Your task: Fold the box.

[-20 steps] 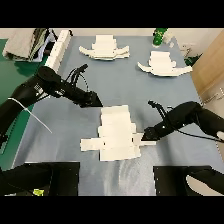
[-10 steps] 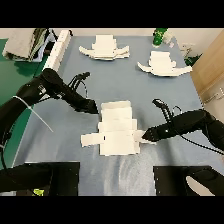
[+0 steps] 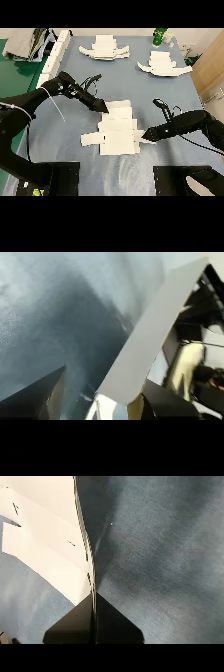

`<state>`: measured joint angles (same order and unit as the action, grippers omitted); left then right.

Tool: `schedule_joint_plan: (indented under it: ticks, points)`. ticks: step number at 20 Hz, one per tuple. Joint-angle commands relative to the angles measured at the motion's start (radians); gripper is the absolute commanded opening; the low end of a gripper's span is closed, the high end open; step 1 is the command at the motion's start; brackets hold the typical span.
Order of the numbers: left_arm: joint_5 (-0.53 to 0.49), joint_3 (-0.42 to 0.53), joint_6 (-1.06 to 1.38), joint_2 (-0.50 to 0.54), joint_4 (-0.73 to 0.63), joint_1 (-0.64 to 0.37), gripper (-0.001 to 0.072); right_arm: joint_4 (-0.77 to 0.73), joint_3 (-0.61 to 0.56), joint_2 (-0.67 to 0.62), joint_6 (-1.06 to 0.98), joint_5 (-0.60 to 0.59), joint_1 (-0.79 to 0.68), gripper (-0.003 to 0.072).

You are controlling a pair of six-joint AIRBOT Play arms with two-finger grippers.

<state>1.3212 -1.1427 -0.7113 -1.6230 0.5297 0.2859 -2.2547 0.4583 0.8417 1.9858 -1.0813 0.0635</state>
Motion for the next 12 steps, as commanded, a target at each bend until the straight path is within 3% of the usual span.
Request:
schedule_joint_plan:
  ticks: [1,3,4,5,6,10,11,12]
  points:
    - [0.163,-0.042,0.078,-0.080,-0.077,0.004,0.0528,0.003,0.000,0.000,-0.008,0.001,0.000,0.0000]
    - [0.180,-0.044,0.096,-0.081,-0.078,0.010,0.0527,0.003,0.000,0.000,-0.022,0.000,0.000,0.0000]
    - [0.180,-0.050,0.100,-0.083,-0.077,0.014,0.0489,0.004,0.000,0.000,-0.022,0.000,0.000,0.0000]
    - [0.179,-0.059,0.116,-0.085,-0.077,0.019,0.0255,0.004,0.000,0.001,-0.022,0.000,0.000,-0.0001]
    - [0.178,-0.065,0.128,-0.086,-0.073,0.023,0.0172,0.006,0.000,0.000,-0.023,0.000,0.000,0.0000]
    - [0.175,-0.074,0.128,-0.087,-0.034,0.044,0.0166,0.005,0.000,0.001,-0.026,0.001,0.000,0.0000]
    - [0.173,-0.074,0.129,-0.087,-0.032,0.046,0.0025,0.006,0.000,0.000,-0.026,0.001,0.000,-0.0001]
    - [0.174,-0.074,0.143,-0.087,-0.033,0.049,0.0016,0.006,0.000,0.000,-0.026,0.001,0.000,0.0000]
